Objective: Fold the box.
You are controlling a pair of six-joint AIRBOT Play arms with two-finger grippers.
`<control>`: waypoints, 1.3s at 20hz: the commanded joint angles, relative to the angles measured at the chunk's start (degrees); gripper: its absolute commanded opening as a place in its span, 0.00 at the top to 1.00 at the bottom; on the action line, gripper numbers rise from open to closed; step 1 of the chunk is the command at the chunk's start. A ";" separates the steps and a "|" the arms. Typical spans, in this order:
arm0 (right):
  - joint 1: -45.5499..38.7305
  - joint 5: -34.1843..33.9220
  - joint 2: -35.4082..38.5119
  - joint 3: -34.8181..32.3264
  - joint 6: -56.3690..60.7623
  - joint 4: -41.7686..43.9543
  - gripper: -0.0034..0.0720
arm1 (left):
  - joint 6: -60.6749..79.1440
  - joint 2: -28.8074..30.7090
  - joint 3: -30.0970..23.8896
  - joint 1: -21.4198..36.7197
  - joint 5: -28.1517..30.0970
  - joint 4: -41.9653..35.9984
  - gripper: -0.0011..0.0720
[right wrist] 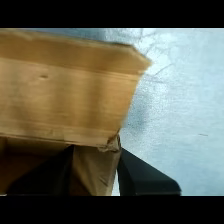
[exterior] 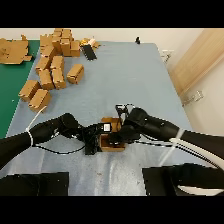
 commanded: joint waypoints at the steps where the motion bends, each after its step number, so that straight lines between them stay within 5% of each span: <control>1: 2.03 -6.21 -5.84 4.17 4.17 -0.94 0.41 | 0.00 0.02 0.00 -0.02 0.00 0.00 0.43; 3: 2.27 -7.13 -6.43 4.50 4.92 -1.66 0.41 | 0.00 0.02 0.00 -0.02 0.02 0.00 0.43; 6: 2.25 -7.28 -6.45 4.50 5.20 -2.03 0.71 | 0.02 0.02 0.00 -0.02 0.00 0.00 0.43; 11: 2.29 -7.28 -6.45 4.50 5.20 -2.40 0.95 | 0.02 0.02 0.00 -0.02 0.02 0.00 0.43; 15: 2.34 -7.21 -6.34 4.55 4.68 -2.43 0.95 | 0.02 0.02 0.00 -0.02 0.00 0.00 0.43; 16: 2.34 -7.21 -6.21 4.57 4.66 -2.45 0.86 | 0.02 0.02 0.00 -0.02 0.02 0.00 0.43; 18: 2.34 -7.26 -5.53 4.57 4.63 -2.67 0.48 | 0.02 0.02 0.00 -0.02 0.02 0.00 0.43; 26: 2.25 -11.85 0.87 4.55 6.54 -6.56 0.45 | 0.00 0.02 0.00 -0.02 0.02 0.00 0.43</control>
